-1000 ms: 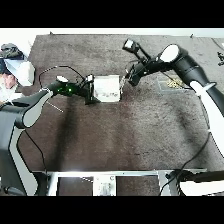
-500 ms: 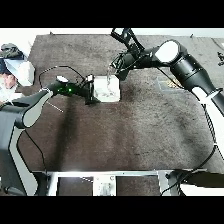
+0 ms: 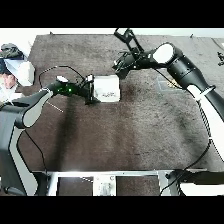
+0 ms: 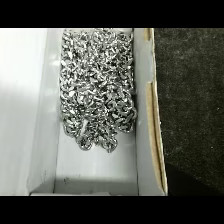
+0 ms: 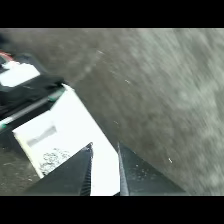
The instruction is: Fold the box and place the chain.
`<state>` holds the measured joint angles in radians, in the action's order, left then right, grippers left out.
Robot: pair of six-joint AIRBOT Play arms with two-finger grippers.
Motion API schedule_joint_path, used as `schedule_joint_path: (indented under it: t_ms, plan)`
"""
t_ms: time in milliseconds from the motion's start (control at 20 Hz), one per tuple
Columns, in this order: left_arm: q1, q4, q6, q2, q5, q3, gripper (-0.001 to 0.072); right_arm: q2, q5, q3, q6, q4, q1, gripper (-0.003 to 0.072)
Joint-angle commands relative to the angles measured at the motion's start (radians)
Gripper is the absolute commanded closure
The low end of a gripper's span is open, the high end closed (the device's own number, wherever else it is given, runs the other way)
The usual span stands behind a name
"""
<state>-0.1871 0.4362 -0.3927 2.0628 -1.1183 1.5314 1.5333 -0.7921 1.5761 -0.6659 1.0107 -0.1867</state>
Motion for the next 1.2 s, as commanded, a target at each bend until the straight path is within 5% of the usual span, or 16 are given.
schedule_joint_path:
  t_ms: [0, 50, 300, 550, 1150]
  plan:
    - [0.0, 0.0, 0.0, 0.0, 0.0, 0.0, 0.0357, 0.037, -0.001, 0.001, -0.003, -0.139, 0.095, 0.0477]
    - [0.0, 0.0, 0.0, 0.001, 0.0, 0.0, 0.0357, 0.061, -0.004, 0.001, 0.025, -0.213, 0.128, 0.0526]
    - [0.0, 0.0, 0.0, 0.001, 0.0, 0.0, 0.0357, 0.272, -0.231, 0.161, 0.155, -0.469, 0.245, 0.0527]
    - [0.0, 0.0, 0.0, 0.001, 0.0, 0.0, 0.0357, 0.426, -0.312, 0.321, 0.156, -0.457, 0.232, 0.0528]
    - [0.0, 0.0, 0.0, 0.001, 0.0, 0.0, 0.0357, 0.461, -0.568, 0.322, 0.344, -0.383, 0.188, 0.0525]
